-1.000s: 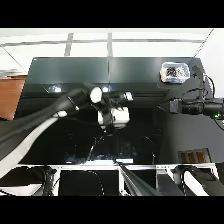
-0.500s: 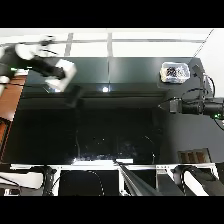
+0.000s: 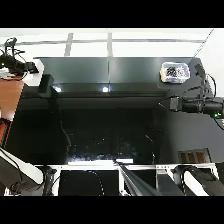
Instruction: Fold the box and place the chain.
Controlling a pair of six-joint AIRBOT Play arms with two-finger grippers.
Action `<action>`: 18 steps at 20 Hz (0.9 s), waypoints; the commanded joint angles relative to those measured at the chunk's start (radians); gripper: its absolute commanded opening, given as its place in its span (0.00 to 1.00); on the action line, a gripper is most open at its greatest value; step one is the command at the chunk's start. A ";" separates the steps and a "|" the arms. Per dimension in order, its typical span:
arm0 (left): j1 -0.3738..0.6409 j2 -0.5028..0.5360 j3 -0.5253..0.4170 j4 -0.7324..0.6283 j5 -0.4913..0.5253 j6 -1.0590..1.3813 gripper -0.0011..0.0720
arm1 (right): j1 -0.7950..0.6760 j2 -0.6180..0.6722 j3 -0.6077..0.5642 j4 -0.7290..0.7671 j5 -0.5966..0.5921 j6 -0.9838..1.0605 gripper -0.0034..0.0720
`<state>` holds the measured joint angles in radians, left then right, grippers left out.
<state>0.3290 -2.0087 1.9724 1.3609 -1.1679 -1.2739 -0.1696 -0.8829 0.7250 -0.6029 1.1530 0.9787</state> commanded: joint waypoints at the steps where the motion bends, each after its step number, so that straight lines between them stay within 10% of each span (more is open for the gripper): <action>1: -0.013 -0.087 0.083 0.056 -0.051 0.006 0.80 | 0.000 0.001 0.000 0.000 -0.013 0.013 0.07; 2: -0.021 -0.080 0.095 0.092 -0.056 -0.021 0.98 | -0.001 0.001 0.000 0.000 -0.011 0.013 0.07; 7: -0.049 0.089 0.176 0.168 -0.133 -0.167 0.96 | 0.006 0.001 0.000 0.000 -0.013 0.012 0.07; 8: -0.055 0.141 0.159 0.160 -0.154 -0.208 0.79 | 0.015 0.001 0.000 -0.001 -0.014 0.012 0.07; 9: -0.063 0.197 0.124 0.127 -0.201 -0.214 0.29 | 0.027 0.001 -0.003 -0.001 -0.026 0.011 0.07; 10: -0.069 0.245 0.082 0.080 -0.265 -0.185 0.05 | 0.042 0.001 -0.010 -0.001 -0.048 0.011 0.07; 14: -0.180 0.460 -0.224 -0.028 -0.317 -0.185 0.05 | 0.175 0.000 -0.100 -0.058 -0.295 0.001 0.07; 18: -0.361 0.865 -0.858 -0.026 0.094 -0.200 0.05 | 0.230 0.000 -0.159 -0.277 -0.375 0.002 0.07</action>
